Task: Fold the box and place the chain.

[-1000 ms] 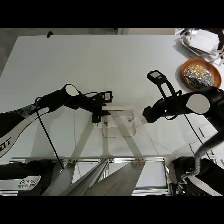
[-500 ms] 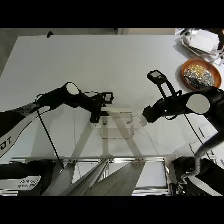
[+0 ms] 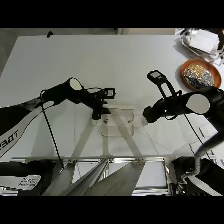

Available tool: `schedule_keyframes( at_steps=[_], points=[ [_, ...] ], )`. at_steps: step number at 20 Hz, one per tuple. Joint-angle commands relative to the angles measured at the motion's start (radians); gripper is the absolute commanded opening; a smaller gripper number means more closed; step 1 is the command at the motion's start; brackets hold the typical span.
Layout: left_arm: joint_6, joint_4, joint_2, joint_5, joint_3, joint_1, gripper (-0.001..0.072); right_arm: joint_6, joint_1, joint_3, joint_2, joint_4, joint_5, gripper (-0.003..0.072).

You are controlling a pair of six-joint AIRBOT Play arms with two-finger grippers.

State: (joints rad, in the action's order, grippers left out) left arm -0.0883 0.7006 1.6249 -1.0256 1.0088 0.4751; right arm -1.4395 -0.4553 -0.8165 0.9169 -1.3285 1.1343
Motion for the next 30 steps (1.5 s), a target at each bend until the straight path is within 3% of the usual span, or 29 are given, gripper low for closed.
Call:
schedule_keyframes(
  at_steps=[1, 30],
  points=[
    [0.011, -0.011, 0.012, 0.012, 0.002, 0.000, 0.0005, 0.000, 0.000, 0.000, 0.000, 0.000, 0.001, 0.0447],
    [-0.023, -0.040, 0.036, 0.071, 0.002, 0.000, 0.0006, -0.001, 0.000, 0.000, 0.000, 0.020, 0.018, 0.0446]
  ],
)
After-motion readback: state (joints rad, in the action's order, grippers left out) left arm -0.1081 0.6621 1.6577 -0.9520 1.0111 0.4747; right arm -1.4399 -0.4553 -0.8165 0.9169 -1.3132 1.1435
